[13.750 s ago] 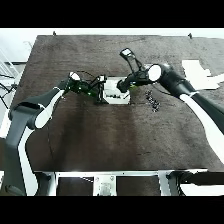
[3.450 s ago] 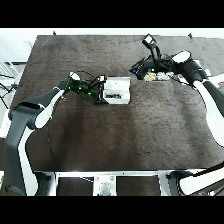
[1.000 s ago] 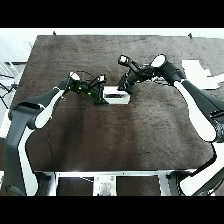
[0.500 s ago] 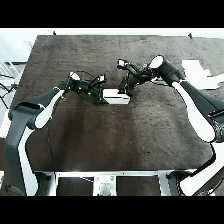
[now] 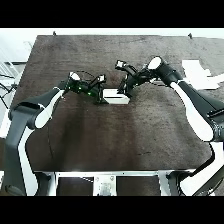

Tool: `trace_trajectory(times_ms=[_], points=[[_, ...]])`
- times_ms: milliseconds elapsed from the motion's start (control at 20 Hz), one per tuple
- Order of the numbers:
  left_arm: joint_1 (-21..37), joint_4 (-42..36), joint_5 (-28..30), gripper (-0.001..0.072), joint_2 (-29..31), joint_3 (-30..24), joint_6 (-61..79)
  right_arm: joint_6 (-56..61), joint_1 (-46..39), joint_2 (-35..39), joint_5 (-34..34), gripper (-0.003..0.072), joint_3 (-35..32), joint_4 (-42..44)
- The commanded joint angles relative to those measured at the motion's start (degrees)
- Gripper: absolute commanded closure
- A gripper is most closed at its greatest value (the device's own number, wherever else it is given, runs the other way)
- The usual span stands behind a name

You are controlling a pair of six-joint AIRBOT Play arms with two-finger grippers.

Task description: Fold the box and place the chain.

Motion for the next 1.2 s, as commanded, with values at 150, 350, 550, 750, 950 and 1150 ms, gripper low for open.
trace_trajectory(times_ms=[150,350,550,750,950,1150], points=[[0.0,0.0,0.0,0.0084,0.0,0.0,0.0,0.2,0.0,0.0,-1.7,0.0493,0.0,-0.2],[0.0,0.0,0.0,0.0084,0.0,0.0,0.0,0.6,0.3,0.0,-1.7,0.0493,0.0,-2.2],[0.0,0.0,0.0,0.0084,0.0,0.0,0.0,1.0,0.4,0.0,-0.8,0.0495,-0.3,-2.6],[0.0,0.0,0.0,0.0084,0.0,0.0,0.0,1.0,0.6,0.0,1.8,0.0495,-2.3,-2.5],[0.0,0.0,0.0,0.0084,0.0,0.0,0.0,0.9,0.7,-0.1,1.7,0.049,-4.8,-2.2],[0.0,0.0,0.0,0.0084,0.0,0.0,0.0,-2.2,0.1,0.0,1.8,0.0362,-4.9,3.4]])
